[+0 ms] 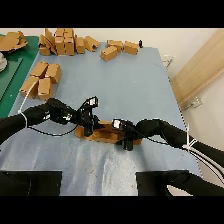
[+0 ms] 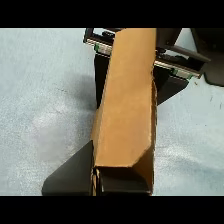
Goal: Fold the box.
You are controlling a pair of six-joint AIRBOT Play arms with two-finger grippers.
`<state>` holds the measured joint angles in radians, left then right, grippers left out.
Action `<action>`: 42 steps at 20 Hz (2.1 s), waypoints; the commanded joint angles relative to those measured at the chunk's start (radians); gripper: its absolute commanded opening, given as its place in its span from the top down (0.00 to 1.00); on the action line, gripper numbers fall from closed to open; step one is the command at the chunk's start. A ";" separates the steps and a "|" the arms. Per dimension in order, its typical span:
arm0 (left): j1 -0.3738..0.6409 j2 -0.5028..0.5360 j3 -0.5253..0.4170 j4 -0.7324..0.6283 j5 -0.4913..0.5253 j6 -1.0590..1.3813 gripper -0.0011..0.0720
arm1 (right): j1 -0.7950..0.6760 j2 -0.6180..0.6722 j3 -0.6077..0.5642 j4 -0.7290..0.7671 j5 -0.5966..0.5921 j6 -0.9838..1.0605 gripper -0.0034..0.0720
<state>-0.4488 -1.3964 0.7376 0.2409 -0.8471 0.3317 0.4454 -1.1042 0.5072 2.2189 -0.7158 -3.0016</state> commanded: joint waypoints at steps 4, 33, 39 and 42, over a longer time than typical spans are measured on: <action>0.021 0.035 0.001 0.030 0.024 -0.124 0.36 | -0.001 0.000 0.000 -0.005 -0.003 0.001 0.30; 0.111 0.361 0.001 0.577 -0.124 -0.822 0.36 | -0.001 -0.003 0.000 -0.051 -0.031 0.000 0.29; -0.091 0.359 0.001 0.540 -0.198 -0.992 0.97 | -0.001 -0.005 0.000 -0.050 -0.028 0.000 0.29; -0.171 0.339 0.012 0.447 -0.137 -1.028 0.97 | -0.001 -0.005 0.000 -0.050 -0.028 0.000 0.29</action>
<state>-0.5453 -1.0435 0.7414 0.7616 -1.0172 -0.6392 0.4450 -1.1084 0.5083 2.1727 -0.7498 -3.0016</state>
